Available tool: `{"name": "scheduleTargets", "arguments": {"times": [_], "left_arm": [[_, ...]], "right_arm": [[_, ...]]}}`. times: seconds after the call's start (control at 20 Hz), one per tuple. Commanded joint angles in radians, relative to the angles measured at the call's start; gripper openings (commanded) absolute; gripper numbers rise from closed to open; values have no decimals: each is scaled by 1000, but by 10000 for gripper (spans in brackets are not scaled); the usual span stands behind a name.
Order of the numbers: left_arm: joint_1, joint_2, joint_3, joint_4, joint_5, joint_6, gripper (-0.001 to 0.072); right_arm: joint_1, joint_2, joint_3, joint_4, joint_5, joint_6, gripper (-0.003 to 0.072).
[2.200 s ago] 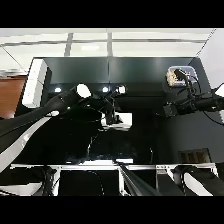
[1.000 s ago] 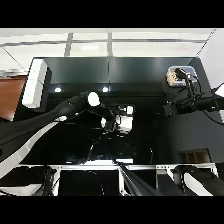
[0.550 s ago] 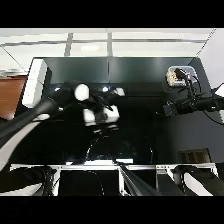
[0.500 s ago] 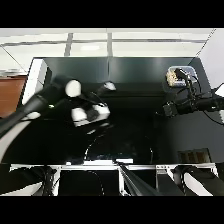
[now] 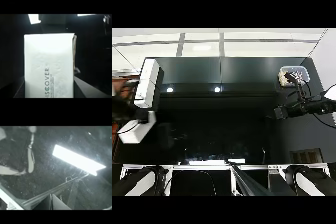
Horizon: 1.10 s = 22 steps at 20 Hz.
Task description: Fold the box and place the chain.
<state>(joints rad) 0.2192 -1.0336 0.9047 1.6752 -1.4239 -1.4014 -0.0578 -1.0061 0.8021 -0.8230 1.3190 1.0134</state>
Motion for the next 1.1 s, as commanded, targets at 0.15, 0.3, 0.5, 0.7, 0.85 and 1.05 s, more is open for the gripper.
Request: {"name": "scheduleTargets", "arguments": {"times": [0.15,0.3,0.5,0.7,0.85,1.05], "left_arm": [[385,31,-47,-216,253,172,330],[384,-18,-71,-351,299,335,331],[364,-27,-141,-356,488,394,331],[326,-72,-144,-379,570,500,330],[281,-132,-144,-376,592,505,331],[279,-172,-143,-376,679,446,375]], "right_arm": [[0,1,-18,2,-14,0,15],[0,1,-18,4,-56,9,14],[0,1,-18,3,-63,29,15],[0,1,-18,4,-76,61,15],[0,1,-18,4,-85,72,15],[0,1,-17,4,-74,83,14]]}}
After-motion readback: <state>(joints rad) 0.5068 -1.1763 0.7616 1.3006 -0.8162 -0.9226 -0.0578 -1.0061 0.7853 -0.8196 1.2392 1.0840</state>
